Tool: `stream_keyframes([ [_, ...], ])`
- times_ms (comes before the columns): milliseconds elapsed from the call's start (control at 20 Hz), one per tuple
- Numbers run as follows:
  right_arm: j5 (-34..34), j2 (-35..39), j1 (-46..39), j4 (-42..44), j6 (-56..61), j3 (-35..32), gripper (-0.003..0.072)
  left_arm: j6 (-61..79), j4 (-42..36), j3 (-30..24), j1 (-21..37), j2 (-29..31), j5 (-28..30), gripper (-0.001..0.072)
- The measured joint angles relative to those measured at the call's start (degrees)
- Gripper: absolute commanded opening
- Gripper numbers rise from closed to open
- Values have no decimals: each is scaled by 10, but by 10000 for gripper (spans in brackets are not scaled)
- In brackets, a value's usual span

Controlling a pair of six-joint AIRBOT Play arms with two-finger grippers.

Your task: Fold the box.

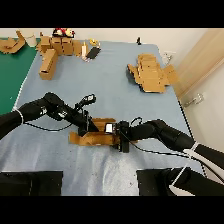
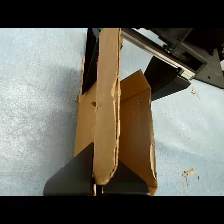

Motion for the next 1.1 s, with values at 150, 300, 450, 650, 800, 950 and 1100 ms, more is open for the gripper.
stream_keyframes([
  [150,-4,-1,-1,0,-6,0,703,0,0,0,0,0,0,11],
  [300,-4,-4,-2,2,-9,0,703,0,0,0,0,0,0,11],
  [450,-3,-7,-2,6,-9,0,703,0,0,0,0,0,0,11],
  [650,5,-9,-2,9,-10,0,567,0,-1,0,0,0,2,11],
  [800,10,-14,-2,11,-10,0,535,0,0,0,0,0,0,11],
  [950,13,-20,-2,11,-10,0,496,0,0,0,0,0,0,11],
  [1100,14,-23,-2,11,-10,0,496,0,0,0,0,0,0,11],
])
